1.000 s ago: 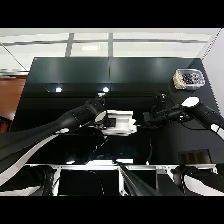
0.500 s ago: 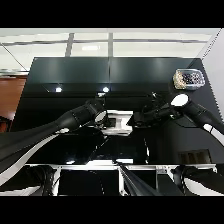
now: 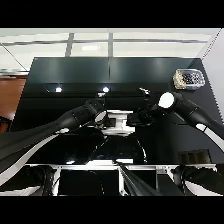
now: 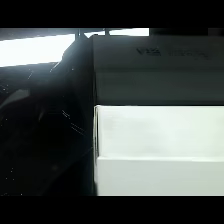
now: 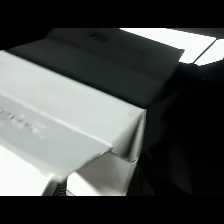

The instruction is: Fold the box and place the chain.

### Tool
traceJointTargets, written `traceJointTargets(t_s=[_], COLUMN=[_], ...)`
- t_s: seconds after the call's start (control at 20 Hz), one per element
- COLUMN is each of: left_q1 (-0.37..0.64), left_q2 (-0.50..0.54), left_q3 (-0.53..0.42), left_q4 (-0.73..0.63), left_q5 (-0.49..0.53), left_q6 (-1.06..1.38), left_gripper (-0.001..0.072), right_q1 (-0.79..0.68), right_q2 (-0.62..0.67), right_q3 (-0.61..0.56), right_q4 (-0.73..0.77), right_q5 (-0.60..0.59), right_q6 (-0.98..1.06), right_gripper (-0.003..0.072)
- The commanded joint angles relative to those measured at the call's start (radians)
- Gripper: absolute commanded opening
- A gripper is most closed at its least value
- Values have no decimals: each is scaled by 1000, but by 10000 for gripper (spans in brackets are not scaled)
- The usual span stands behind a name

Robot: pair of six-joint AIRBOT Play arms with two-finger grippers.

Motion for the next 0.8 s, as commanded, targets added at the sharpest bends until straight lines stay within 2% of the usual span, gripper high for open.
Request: traceJointTargets(t_s=[0.0, 0.05, 0.25, 0.45, 0.7, 0.75], left_q1=[0, 0, 0, 0, 0, 0], left_q2=[0, 0, 0, 0, 0, 0], left_q3=[0, 0, 0, 0, 0, 0], left_q4=[0, 0, 0, 0, 0, 0], left_q5=[0, 0, -1, 0, 0, -1], left_q6=[0, 0, 0, 0, 0, 0], left_gripper=[27, 26, 26, 26, 26, 26], right_q1=[74, 96, 163, 206, 259, 268], right_q2=[-8, -15, -64, -72, -129, -143], right_q3=[26, 40, 105, 110, 124, 137], right_q4=[-176, -198, -288, -380, -416, -432], right_q5=[-39, -38, -2, 2, 12, 18], right_q6=[192, 221, 333, 436, 512, 523], right_gripper=[469, 375, 373, 374, 372, 353])
